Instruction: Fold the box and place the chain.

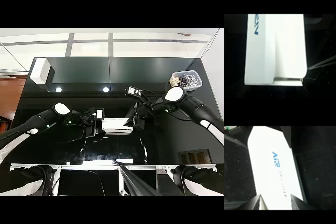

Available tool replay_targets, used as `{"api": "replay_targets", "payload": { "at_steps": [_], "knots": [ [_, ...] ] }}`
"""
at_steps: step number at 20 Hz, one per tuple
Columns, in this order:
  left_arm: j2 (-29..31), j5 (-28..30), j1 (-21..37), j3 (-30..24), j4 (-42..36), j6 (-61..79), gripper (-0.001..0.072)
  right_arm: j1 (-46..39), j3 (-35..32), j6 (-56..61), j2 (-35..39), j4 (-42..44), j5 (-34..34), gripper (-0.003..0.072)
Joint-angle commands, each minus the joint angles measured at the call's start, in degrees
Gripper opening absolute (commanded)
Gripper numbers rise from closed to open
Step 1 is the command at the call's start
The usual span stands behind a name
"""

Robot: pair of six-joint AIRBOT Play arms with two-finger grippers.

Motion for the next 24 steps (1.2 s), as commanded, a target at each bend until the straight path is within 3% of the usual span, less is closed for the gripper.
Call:
{"api": "replay_targets", "payload": {
  "at_steps": [1,2,10,11,24],
  "knots": [
    [-0.04,-0.02,-0.02,0.04,0.02,0.02,0.0359,0.33,-0.07,-0.31,-0.02,-0.02,0.5,0.035],
    [-0.04,-0.02,-0.02,0.04,0.02,0.0,0.0359,0.31,-0.07,-0.24,-0.02,-0.07,0.59,0.0309],
    [-0.07,0.0,-0.02,0.04,0.04,0.02,0.0359,0.33,-0.35,0.87,-0.02,-1.97,0.11,0.0305],
    [-0.07,0.0,-0.02,0.04,0.04,0.02,0.0359,0.33,-0.35,0.85,-0.02,-2.01,0.11,0.0242],
    [-0.07,0.0,-0.02,0.04,0.04,0.0,0.0359,3.19,-0.37,1.86,-0.02,-5.2,-2.03,0.0242]
  ]
}}
